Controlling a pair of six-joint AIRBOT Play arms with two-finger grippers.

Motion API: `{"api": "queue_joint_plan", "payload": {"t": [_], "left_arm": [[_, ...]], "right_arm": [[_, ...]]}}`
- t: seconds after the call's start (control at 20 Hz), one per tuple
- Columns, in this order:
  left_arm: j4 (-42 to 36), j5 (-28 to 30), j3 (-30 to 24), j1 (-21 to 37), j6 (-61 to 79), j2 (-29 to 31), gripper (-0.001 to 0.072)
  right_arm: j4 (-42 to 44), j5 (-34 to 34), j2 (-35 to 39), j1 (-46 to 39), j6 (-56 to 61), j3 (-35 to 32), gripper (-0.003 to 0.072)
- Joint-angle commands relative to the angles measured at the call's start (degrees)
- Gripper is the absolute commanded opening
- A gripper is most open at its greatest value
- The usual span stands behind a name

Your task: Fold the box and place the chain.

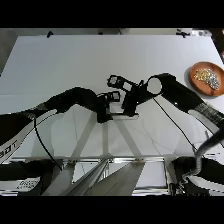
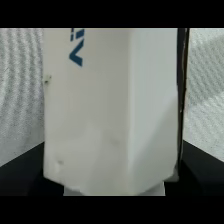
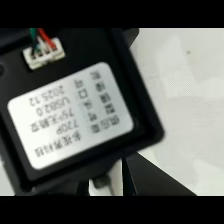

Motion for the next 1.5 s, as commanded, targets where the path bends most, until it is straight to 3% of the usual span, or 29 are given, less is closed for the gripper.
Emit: {"api": "queue_joint_plan", "payload": {"t": [0.0, 0.85, 0.9, 1.05, 1.45], "left_arm": [[0.07, 0.0, 0.02, 0.0, 0.04, -0.04, 0.0348], [0.04, 0.0, 0.02, 0.0, 0.04, -0.04, 0.0348], [0.04, 0.0, 0.02, 0.02, 0.07, -0.04, 0.0348], [0.07, 0.0, 0.02, 0.0, 0.07, -0.04, 0.0348], [0.07, 0.0, 0.02, 0.0, 0.04, -0.04, 0.0348]], "right_arm": [[-0.66, -1.75, -0.37, 1.2, 1.57, -2.34, 0.0178], [-3.89, 1.4, 0.87, 3.15, 2.58, -4.04, 0.0182], [-3.96, 1.42, 1.38, 3.04, 2.58, -4.04, 0.0189], [-3.93, 1.7, 2.27, 3.04, 2.73, -4.04, 0.035], [-2.45, -1.16, 7.82, 0.87, 5.44, -4.04, 0.0336]]}}
